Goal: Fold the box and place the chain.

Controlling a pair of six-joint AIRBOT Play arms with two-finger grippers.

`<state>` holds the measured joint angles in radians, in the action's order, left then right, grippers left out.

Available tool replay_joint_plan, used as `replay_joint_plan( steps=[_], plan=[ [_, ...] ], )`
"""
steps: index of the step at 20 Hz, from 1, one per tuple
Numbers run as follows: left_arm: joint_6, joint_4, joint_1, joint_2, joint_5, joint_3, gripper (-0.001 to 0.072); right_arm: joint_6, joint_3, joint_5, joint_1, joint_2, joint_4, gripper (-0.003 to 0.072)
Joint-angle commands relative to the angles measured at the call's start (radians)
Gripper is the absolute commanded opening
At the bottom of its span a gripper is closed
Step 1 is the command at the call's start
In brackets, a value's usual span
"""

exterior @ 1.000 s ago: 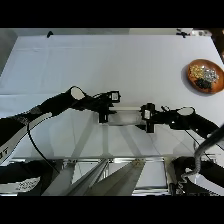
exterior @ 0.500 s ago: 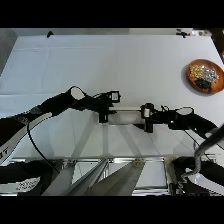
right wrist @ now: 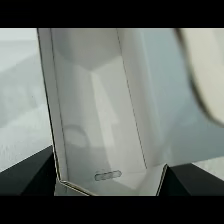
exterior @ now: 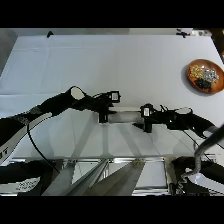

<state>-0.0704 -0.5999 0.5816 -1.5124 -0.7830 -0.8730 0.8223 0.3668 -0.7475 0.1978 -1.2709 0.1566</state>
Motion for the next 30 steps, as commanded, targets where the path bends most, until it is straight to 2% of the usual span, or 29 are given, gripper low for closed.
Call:
replay_joint_plan(
  steps=[1,2,4,16,18,20,21,30],
  plan=[
    [0.000,0.001,0.000,0.000,0.000,0.000,0.0014,-0.001,0.001,-0.005,0.000,-0.013,-0.029,0.0525],
    [0.000,0.001,0.000,0.000,0.000,0.000,0.0014,-0.001,0.001,-0.005,0.000,-0.013,-0.030,0.0520],
    [0.000,0.001,0.000,0.000,0.000,0.000,0.0014,-0.001,0.001,-0.032,-0.018,-0.013,-0.027,0.0442],
    [0.000,0.001,0.000,0.000,0.000,0.000,0.0014,0.044,0.001,-0.056,-0.035,-0.013,-0.008,0.0450],
    [0.000,0.001,0.000,0.000,0.000,0.000,0.0014,0.044,0.001,-0.057,-0.035,-0.013,-0.012,0.0516],
    [0.000,0.001,0.000,0.000,0.000,0.000,0.0014,0.044,0.001,-0.058,-0.035,-0.013,-0.037,0.0634],
    [0.000,0.001,0.000,0.000,0.000,0.000,0.0014,0.044,0.001,-0.064,-0.035,-0.013,-0.040,0.0665],
    [0.000,0.001,0.000,0.000,0.000,0.000,0.0014,0.018,0.008,-0.080,-0.035,-0.013,-0.060,0.0677]
  ],
)
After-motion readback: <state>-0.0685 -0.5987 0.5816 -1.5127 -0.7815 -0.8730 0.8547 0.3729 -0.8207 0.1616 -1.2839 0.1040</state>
